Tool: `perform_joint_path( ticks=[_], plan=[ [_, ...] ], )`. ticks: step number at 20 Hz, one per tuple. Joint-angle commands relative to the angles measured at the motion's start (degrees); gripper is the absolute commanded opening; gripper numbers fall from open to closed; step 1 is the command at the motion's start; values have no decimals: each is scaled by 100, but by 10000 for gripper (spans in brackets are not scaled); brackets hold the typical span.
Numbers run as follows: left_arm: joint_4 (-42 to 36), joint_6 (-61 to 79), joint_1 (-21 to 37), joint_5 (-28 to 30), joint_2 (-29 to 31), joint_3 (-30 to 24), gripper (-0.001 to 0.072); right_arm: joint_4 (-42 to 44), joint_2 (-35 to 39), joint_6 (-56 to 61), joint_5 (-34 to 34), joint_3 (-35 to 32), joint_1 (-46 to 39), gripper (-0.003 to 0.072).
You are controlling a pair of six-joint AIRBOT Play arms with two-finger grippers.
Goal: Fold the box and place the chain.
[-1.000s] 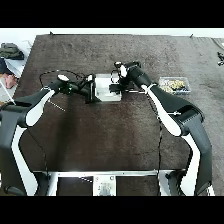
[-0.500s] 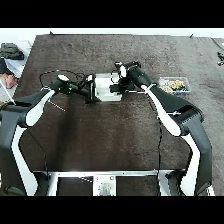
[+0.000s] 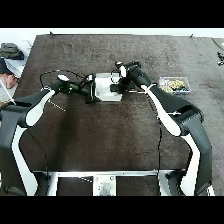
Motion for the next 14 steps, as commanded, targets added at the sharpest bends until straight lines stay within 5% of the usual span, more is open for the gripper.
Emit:
perform_joint_path(
  ticks=[1, 2, 3, 14],
  plan=[
    [15, 11, 7, 0, 0, 2, 409, 11, 9, -15, -4, 4, 4, 135],
    [15, 11, 7, 0, 0, 2, 409, 11, 22, -15, -7, 4, 4, 337],
    [15, 11, 7, 0, 0, 2, 410, 7, 52, -17, -4, 7, 4, 392],
    [15, 11, 7, -2, 0, 2, 410, 7, 1036, -951, 280, -4, 4, 393]
  ],
)
